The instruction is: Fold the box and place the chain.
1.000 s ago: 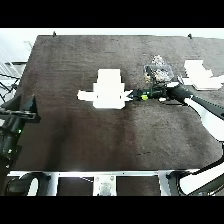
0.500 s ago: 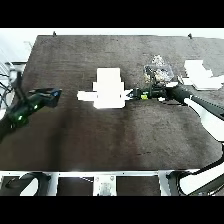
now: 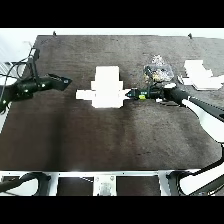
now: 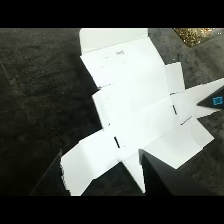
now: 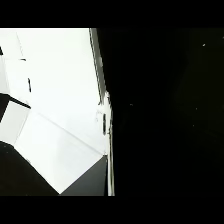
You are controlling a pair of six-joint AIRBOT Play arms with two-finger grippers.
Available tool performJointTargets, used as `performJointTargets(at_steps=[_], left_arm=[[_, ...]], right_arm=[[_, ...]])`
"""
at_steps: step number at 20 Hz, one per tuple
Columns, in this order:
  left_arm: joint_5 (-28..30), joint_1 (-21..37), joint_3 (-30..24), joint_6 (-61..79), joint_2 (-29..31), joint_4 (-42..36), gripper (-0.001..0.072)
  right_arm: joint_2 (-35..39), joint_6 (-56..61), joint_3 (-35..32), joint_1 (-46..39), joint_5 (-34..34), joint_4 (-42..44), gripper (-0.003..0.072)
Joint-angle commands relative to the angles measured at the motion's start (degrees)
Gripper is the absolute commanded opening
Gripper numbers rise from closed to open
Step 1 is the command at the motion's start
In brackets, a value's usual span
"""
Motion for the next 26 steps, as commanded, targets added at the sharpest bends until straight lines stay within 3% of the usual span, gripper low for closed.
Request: performJointTargets(at_steps=[1, 4, 7, 9, 12, 14, 17, 26], left_arm=[[-6.2, -0.4, 12.0, -10.1, -8.1, 11.0, 0.0574], [-16.0, -0.4, 24.7, -13.4, -18.3, 11.2, 0.0574], [-22.2, -1.2, 37.2, -17.5, -27.7, 11.5, 0.0575], [-23.7, -3.7, 43.4, -19.0, -32.2, 13.4, 0.0574], [-21.0, -8.6, 50.1, -22.2, -37.0, 20.7, 0.0573], [-19.2, -11.4, 53.1, -23.6, -39.7, 24.7, 0.0574], [-19.0, -13.5, 55.4, -23.9, -42.3, 24.5, 0.0575], [-18.5, -13.7, 56.2, -21.4, -46.7, 20.1, 0.0575]], right_arm=[[0.1, -0.8, -0.2, 0.1, -0.3, 0.6, 0.0007], [0.0, -1.0, -0.2, 0.1, -0.3, 0.6, 0.0008], [0.0, -1.9, -0.2, 0.1, -0.3, 0.5, 0.0008], [0.0, -2.3, -0.2, 0.2, -0.3, 0.5, 0.0008], [0.0, -2.3, -0.2, 0.1, -0.3, 0.5, 0.0008], [0.0, -2.1, -0.3, 0.2, -0.2, 0.5, 0.0009], [0.0, -2.1, -0.3, 0.2, -0.2, 0.5, 0.0009], [0.0, -2.3, -0.3, 0.2, -0.2, 0.1, 0.0009]])
